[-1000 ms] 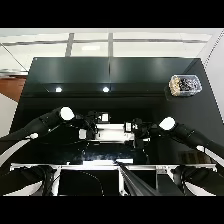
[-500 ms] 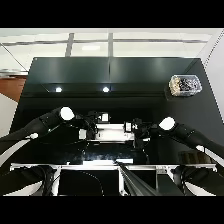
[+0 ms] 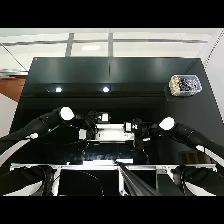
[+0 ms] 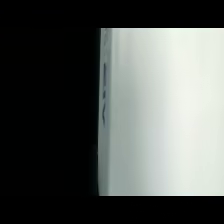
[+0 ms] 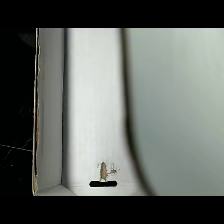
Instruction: Fold the box and place the chain.
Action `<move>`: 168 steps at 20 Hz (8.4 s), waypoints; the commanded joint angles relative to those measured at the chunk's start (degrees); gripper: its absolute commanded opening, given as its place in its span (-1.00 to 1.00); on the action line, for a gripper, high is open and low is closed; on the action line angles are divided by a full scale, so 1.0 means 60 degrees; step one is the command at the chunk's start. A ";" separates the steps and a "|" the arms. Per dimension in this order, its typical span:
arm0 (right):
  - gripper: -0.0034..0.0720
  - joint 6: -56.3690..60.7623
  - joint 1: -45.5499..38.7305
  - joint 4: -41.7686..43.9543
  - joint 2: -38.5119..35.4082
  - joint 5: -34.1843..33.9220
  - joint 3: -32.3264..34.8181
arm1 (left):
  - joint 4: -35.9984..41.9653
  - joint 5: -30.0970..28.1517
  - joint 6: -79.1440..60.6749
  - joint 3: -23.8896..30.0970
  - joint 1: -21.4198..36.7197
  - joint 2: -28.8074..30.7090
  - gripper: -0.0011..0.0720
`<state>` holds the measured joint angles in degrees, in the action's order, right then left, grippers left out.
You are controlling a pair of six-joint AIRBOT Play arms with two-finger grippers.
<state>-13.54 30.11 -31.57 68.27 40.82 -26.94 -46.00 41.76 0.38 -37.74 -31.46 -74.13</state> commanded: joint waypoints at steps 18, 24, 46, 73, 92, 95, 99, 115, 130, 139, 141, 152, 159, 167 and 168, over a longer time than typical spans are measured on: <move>0.24 0.0036 0.0004 -0.0025 0.0011 0.0000 -0.0004 | -0.0018 0.0076 0.0000 -0.0029 0.0015 0.0226 -0.14; 0.24 0.0036 0.0004 -0.0018 0.0011 -0.0004 -0.0004 | -0.1027 0.0164 0.0936 -0.0029 0.0364 0.1610 0.62; 0.24 0.0040 0.0004 -0.0015 0.0011 -0.0018 -0.0004 | 0.3355 -0.1257 0.6400 0.1719 0.1424 0.3534 -0.89; 0.24 0.0040 0.0004 -0.0011 0.0011 -0.0018 -0.0004 | 0.4783 0.0229 0.4750 0.1712 0.0415 0.3144 -0.90; 0.24 0.0040 0.0004 -0.0011 0.0011 -0.0018 -0.0004 | 0.2834 -0.3282 0.4717 0.1428 -0.0470 0.2208 -0.88; 0.24 0.0040 0.0004 -0.0011 0.0011 -0.0018 -0.0004 | 0.1632 -0.2237 0.4721 0.1362 0.0484 0.3493 -0.40; 0.24 0.0040 0.0004 -0.0015 0.0011 -0.0018 -0.0004 | -0.0419 -0.0168 0.4721 0.1370 0.1548 0.4492 0.87; 0.24 0.0040 0.0004 -0.0018 0.0011 -0.0015 -0.0004 | 0.0302 0.0492 -0.0718 0.2244 0.0787 0.2878 0.86; 0.24 0.0040 0.0004 -0.0015 0.0011 -0.0015 -0.0004 | 0.0433 -0.0911 -0.0710 0.2124 -0.0164 0.2353 -0.07; 0.24 0.0040 0.0004 -0.0018 0.0011 -0.0015 -0.0004 | 0.1778 -0.0692 -0.0608 0.2058 -0.0175 0.2350 -0.35; 0.24 0.0040 0.0004 -0.0018 0.0011 -0.0015 -0.0004 | 0.2062 -0.0747 -0.0608 0.2058 -0.0175 0.2288 -0.36; 0.24 0.0040 0.0004 -0.0015 0.0011 -0.0015 -0.0004 | 0.2240 -0.0736 -0.0889 0.2058 -0.0204 0.1869 -0.37; 0.24 0.0040 0.0004 -0.0015 0.0011 -0.0018 -0.0004 | 0.2237 -0.0754 -0.0889 0.2058 -0.0240 0.1869 -0.11; 0.24 0.0040 0.0004 -0.0015 0.0011 -0.0015 -0.0004 | 0.2109 -0.0736 -0.0878 0.2040 -0.0193 0.1927 -0.12; 0.24 0.0040 0.0004 -0.0015 0.0011 -0.0018 -0.0004 | 0.1698 -0.0707 -0.0630 0.1967 -0.0080 0.2091 -0.71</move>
<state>-13.30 30.11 -31.66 68.34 40.73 -26.94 -33.12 37.45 -4.80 -25.50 -32.60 -62.52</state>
